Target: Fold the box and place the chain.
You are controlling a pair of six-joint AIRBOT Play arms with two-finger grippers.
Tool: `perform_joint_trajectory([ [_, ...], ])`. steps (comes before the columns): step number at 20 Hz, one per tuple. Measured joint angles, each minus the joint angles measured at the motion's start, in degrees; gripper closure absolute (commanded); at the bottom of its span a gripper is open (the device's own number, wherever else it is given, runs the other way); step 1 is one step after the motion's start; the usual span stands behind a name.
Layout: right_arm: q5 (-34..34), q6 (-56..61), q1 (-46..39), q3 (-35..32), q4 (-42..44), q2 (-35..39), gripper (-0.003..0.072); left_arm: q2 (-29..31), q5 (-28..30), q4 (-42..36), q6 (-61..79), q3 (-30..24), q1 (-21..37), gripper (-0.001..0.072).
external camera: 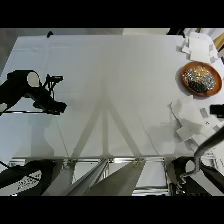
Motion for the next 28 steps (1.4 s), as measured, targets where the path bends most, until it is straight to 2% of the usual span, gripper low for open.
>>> perform_joint_trajectory([
  [1, -2.1, -1.5, -2.3, 0.3, -0.7, -0.5, 0.0277, 0.0, 0.0, 0.0, 0.0, 0.0, 0.0, 0.0699],
  [4, -5.7, -5.3, -6.8, 3.2, -1.9, -4.2, 0.0235, 0.0, 0.0, 0.0, 0.0, 0.0, 0.0, 0.0699],
  [9, -4.6, -13.4, -9.7, 11.0, 0.2, -13.6, 0.0233, 0.0, 0.0, 0.0, 0.0, 0.0, 0.0, 0.0699],
  [14, -2.8, -22.4, -10.2, 14.1, 3.4, -20.6, 0.0236, 0.0, 0.0, 0.0, 0.0, 0.0, 0.0, 0.0699],
  [16, -2.5, -24.2, -10.3, 14.4, 3.6, -22.6, 0.0289, 0.0, 0.0, 0.0, 0.0, 0.0, 0.0, 0.0699],
  [18, -2.1, -25.2, -10.3, 14.6, 2.7, -24.5, 0.0294, 0.0, 0.0, 0.0, 0.0, 0.0, 0.0, 0.0699],
  [19, -1.7, -25.5, -10.3, 14.7, 2.1, -25.2, 0.0348, 0.0, 0.0, 0.0, 0.0, 0.0, 0.0, 0.0699],
  [22, -1.0, -26.4, -10.3, 14.8, 1.5, -26.5, 0.0665, 0.0, 0.0, 0.0, 0.0, 0.0, 0.0, 0.0699],
  [25, 0.7, -28.2, -10.3, 14.8, 2.4, -26.7, 0.0673, 0.0, 0.0, 0.0, 0.0, 0.0, 0.0, 0.0699],
  [28, 2.5, -30.8, -10.4, 14.8, 5.7, -23.9, 0.0674, 0.0, 0.0, 0.0, 0.0, 0.0, 0.0, 0.0699],
])
